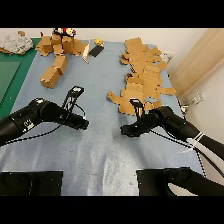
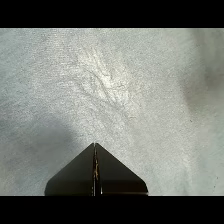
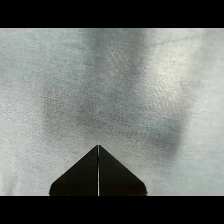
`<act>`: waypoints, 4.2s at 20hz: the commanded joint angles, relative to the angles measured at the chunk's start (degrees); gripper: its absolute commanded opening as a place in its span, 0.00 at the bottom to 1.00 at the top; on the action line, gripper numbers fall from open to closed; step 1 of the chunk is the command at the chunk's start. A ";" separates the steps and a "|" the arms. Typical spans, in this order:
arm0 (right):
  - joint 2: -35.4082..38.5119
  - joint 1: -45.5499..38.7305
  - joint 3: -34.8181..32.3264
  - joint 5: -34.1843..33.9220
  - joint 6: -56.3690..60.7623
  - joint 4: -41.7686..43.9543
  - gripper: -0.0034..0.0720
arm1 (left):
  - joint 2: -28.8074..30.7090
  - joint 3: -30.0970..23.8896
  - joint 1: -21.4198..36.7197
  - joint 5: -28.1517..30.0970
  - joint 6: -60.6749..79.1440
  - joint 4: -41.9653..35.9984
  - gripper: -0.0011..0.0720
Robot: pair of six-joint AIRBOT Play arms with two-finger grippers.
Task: Fold the box.
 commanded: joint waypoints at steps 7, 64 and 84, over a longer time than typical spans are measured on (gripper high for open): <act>0.07 -0.02 1.33 0.22 0.00 3.32 0.05 | 0.04 -0.02 -0.02 0.02 0.00 0.00 0.03; 3.63 -12.48 -5.88 1.36 -17.88 23.19 0.05 | -0.02 0.00 -0.04 3.87 -0.02 -2.38 0.03; 16.02 -1.79 -13.29 11.89 -20.63 8.20 0.05 | -7.91 0.87 13.40 -2.16 34.62 -38.23 0.70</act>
